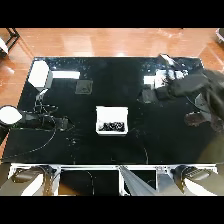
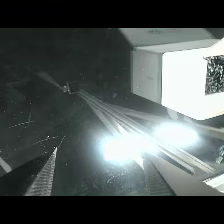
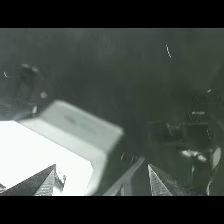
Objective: Fold the box and place the chain.
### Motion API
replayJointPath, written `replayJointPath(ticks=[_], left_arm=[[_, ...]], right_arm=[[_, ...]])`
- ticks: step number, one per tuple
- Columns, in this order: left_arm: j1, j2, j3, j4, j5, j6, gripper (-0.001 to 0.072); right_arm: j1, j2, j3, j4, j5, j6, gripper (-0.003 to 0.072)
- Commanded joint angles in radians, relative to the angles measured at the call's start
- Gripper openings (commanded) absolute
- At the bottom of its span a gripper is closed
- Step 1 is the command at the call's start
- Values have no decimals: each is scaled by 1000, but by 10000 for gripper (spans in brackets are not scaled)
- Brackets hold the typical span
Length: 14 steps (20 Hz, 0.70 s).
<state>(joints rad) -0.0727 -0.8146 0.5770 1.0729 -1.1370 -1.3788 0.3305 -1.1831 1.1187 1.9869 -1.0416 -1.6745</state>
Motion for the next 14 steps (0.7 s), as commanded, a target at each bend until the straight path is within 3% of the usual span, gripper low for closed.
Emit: replayJointPath(ticks=[1,3,5,9,14], left_arm=[[17,1,-12,-35,-2,48,632],[17,-2,-12,-38,-3,48,632],[17,-15,-11,-43,0,49,632],[17,-81,3,-43,-5,69,632],[17,-156,81,-42,-17,74,631]], right_arm=[[109,-203,195,-14,11,-177,720],[126,-280,241,-47,43,-211,720],[112,-324,249,20,22,-303,720],[103,-343,249,243,-140,-586,720],[111,-343,249,261,-370,-588,720]])
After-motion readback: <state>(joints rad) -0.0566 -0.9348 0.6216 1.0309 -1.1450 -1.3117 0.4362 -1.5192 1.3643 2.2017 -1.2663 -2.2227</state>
